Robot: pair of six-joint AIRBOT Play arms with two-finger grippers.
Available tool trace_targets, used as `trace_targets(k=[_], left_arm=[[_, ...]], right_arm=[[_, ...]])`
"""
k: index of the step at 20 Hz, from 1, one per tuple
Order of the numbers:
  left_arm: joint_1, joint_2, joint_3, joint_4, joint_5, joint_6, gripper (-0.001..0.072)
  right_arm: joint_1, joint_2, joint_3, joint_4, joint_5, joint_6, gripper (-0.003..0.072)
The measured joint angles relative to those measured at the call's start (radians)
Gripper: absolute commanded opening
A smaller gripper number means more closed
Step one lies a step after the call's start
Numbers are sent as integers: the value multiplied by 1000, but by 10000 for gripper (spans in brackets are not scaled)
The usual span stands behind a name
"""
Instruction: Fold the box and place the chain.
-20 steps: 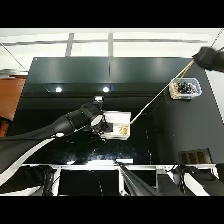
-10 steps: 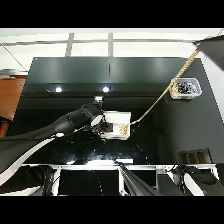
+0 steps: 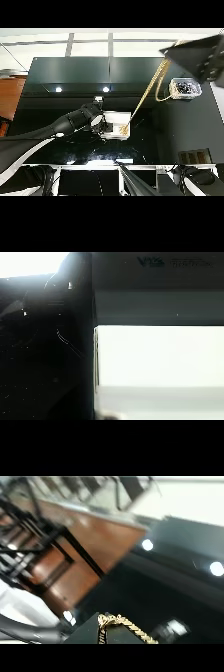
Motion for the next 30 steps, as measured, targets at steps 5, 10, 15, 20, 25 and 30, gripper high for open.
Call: trace_targets(k=[5, 10, 15, 20, 25, 30], left_arm=[[0, 0, 0, 0, 0, 0, 33], [0, 0, 0, 0, 0, 0, 33], [0, 0, 0, 0, 0, 0, 33], [0, 0, 0, 0, 0, 0, 33], [0, 0, 0, 0, 1, 0, 34], [0, 0, 0, 0, 1, 0, 33]], right_arm=[[76, -11, -147, -98, 6, 74, 27], [211, -70, -269, -114, -59, 94, 28], [264, -167, -304, -148, -96, 98, 28], [275, -225, -345, -193, -105, 121, 29], [276, -238, -385, -211, -108, 131, 516], [147, -205, -391, -280, -77, 139, 516]])
